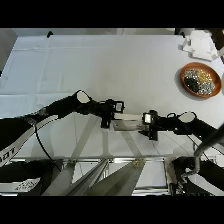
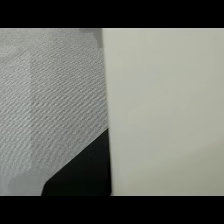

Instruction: Fold the box and place the chain.

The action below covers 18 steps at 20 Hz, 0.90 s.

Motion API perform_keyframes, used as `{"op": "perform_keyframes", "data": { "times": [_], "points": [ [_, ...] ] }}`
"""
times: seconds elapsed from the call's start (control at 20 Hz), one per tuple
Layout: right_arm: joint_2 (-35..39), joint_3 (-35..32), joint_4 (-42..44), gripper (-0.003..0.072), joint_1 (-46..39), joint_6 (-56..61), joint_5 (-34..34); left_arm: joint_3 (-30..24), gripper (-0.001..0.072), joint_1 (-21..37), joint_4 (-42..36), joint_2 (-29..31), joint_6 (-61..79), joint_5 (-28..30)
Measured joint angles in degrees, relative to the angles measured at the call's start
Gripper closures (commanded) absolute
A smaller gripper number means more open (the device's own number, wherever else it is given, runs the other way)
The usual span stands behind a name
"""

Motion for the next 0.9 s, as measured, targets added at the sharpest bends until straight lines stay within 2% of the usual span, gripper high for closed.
{"op": "perform_keyframes", "data": {
  "times": [0.55, 0.6, 0.7, 0.8, 0.85, 0.9],
  "points": [
    [0.00, 0.00, 0.00, 0.0273, 0.02, 0.00, 0.02, -0.02, 0.0694, 0.00, -1.51, 0.00, 0.02, -0.04],
    [0.00, 0.00, 0.00, 0.0273, 0.02, 0.00, 0.04, -0.04, 0.0670, 0.00, -1.66, 0.02, 0.00, -0.04],
    [-0.04, 0.00, 0.09, 0.0273, 0.02, -0.04, -0.04, -0.04, 0.0478, 0.00, -1.73, 0.28, -0.07, 0.44],
    [-0.07, -0.02, 0.15, 0.0273, 0.04, -0.26, -0.04, -0.07, 0.0463, 0.00, -1.51, 1.07, -0.33, 0.61],
    [-0.07, -0.02, 0.15, 0.0273, 0.04, -0.26, -0.04, -0.09, 0.0392, 0.02, -1.31, 1.66, -0.59, 0.26],
    [-0.07, -0.02, 0.11, 0.0273, 0.04, -0.24, -0.02, -0.09, 0.0282, 0.13, -1.27, 2.36, -1.03, 0.26]
  ]
}}
